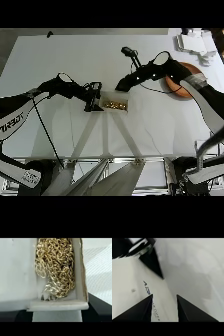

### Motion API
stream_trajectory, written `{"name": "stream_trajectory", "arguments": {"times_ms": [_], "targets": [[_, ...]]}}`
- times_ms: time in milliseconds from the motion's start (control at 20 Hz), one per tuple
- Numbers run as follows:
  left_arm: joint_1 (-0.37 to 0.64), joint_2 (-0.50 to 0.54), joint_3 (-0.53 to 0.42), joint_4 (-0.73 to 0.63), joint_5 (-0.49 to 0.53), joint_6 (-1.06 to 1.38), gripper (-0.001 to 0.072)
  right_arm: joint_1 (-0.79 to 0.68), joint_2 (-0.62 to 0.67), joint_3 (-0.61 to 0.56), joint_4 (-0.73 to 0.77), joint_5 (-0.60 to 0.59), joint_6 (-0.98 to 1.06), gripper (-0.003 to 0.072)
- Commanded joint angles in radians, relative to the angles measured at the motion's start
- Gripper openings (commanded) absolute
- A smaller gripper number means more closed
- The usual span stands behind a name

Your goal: Fold the box and place the chain.

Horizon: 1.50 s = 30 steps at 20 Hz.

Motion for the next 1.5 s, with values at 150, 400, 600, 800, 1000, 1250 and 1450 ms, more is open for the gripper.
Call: {"name": "stream_trajectory", "arguments": {"times_ms": [150, 400, 600, 800, 1000, 1250, 1450], "targets": [[0.001, 0.000, 0.000, 0.000, 0.000, 0.000, 0.0259, 0.045, -0.008, -0.002, 0.034, 0.137, -0.224, 0.0323], [0.001, 0.000, 0.000, 0.000, 0.000, 0.000, 0.0259, 0.134, 0.163, -0.163, -0.089, -0.146, -0.323, 0.0330], [0.001, 0.000, 0.000, 0.000, 0.000, 0.000, 0.0259, 0.214, 0.317, -0.304, -0.105, -0.393, -0.375, 0.0330], [0.001, 0.000, 0.000, 0.000, 0.000, 0.000, 0.0259, 0.249, 0.356, -0.345, -0.107, -0.439, -0.374, 0.0330], [0.001, 0.000, 0.000, 0.000, 0.000, 0.000, 0.0259, 0.248, 0.333, -0.361, -0.169, -0.530, -0.333, 0.0331], [0.000, 0.000, 0.000, 0.000, 0.000, 0.000, 0.0259, 0.248, 0.315, -0.373, -0.168, -0.532, -0.304, 0.0330], [0.000, 0.000, 0.000, 0.000, 0.000, 0.000, 0.0259, 0.252, 0.328, -0.373, -0.099, -0.501, -0.296, 0.0332]]}}
